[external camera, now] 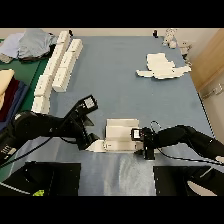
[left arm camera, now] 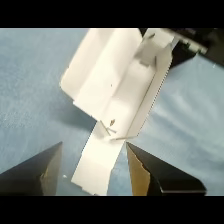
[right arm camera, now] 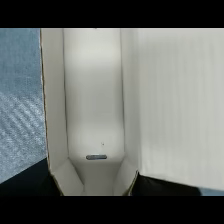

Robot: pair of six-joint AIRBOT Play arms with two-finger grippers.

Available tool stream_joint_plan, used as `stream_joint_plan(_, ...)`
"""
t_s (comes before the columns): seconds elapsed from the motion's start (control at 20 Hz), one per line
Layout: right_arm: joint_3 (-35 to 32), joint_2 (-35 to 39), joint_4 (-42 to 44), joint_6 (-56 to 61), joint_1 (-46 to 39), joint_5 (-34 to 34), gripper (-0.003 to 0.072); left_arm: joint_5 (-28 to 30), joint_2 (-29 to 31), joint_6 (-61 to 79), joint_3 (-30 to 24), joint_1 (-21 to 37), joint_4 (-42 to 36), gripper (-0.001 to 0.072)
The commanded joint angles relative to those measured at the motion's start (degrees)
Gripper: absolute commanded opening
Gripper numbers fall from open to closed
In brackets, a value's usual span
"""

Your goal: Fold the box.

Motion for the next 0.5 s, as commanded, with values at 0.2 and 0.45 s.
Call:
stream_joint_plan(0.2, 0.04, -0.02, 0.00, 0.02, -0.02, 0.00, 0.0490, 8.09, -0.85, 26.88, -11.69, 4.44, -5.16, 0.0701)
stream_joint_plan(0.45, 0.04, -0.02, 0.00, 0.00, -0.02, 0.00, 0.0490, 11.56, -8.04, 33.66, -12.09, -0.11, -7.61, 0.0700)
